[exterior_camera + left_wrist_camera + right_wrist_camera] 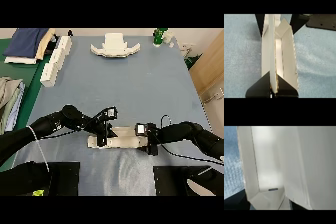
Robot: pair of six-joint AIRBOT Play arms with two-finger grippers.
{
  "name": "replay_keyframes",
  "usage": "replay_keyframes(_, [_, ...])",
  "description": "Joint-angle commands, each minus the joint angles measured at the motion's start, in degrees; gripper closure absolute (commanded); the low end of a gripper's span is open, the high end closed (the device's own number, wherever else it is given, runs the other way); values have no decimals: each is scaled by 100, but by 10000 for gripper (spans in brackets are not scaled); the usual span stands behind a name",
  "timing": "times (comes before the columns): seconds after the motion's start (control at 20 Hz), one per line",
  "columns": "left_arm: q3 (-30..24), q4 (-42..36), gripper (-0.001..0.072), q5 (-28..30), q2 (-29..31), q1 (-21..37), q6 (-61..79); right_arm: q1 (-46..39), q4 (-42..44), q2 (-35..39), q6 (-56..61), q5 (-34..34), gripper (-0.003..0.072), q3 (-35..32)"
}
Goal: Fold the box.
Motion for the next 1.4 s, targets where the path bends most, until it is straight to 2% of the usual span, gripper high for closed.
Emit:
replay_keyframes(0.0, [4,0,698,2,4,-4,0,-11,52,-168,-35,61,-15,-4])
replay_keyframes(0.1, [4,0,698,2,4,-4,0,-7,48,-227,-35,44,46,-11])
replay_keyframes(0.35, [4,0,698,0,4,-4,0,0,50,-295,-35,199,50,-96])
replay_keyframes(0.45, [4,0,698,0,4,-4,0,0,74,-289,-35,223,208,-96])
replay_keyframes(1.35, [4,0,698,2,4,-4,0,0,-20,-181,-35,289,212,-96])
